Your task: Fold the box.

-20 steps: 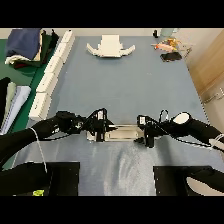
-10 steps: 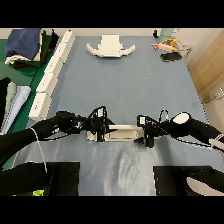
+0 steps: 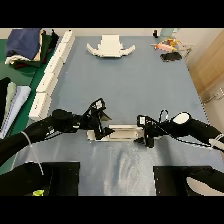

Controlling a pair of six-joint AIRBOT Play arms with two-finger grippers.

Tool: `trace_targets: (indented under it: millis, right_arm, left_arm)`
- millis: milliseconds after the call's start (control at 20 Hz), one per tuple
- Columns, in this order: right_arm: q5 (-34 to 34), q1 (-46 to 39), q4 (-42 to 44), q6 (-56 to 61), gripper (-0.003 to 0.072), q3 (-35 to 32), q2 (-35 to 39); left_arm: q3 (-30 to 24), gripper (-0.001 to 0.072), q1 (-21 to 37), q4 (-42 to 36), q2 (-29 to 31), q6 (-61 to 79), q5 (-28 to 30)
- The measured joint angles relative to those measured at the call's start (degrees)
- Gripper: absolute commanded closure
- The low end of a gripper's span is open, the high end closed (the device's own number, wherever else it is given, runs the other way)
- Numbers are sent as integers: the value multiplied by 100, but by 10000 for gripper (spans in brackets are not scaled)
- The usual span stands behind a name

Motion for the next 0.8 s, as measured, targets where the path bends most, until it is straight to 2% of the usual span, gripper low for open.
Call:
trace_targets:
  millis: [50, 100, 200, 300, 450, 550, 800]
  right_arm:
    - [0, 0, 0, 0, 167, 0, 0]
    - [0, 0, 0, 0, 167, 0, 0]
    - [0, 0, 0, 0, 167, 0, 0]
    - [0, 0, 0, 0, 167, 0, 0]
    - [0, 0, 0, 0, 167, 0, 0]
    - [0, 0, 0, 0, 167, 0, 0]
    - [0, 0, 0, 0, 167, 0, 0]
  left_arm:
    - [0, 50, 0, 568, 212, -817, -79]
    - [0, 83, 0, 1207, 448, -1725, -210]
    - [0, 676, 0, 2227, 894, -3407, -577]
    - [0, 695, -17, 2708, 1246, -4614, -916]
    - [0, 695, -240, 2496, 1497, -5628, -1147]
    - [13, 695, -490, 1932, 1451, -5945, -940]
    - [240, 695, -953, 608, 807, -6269, 192]
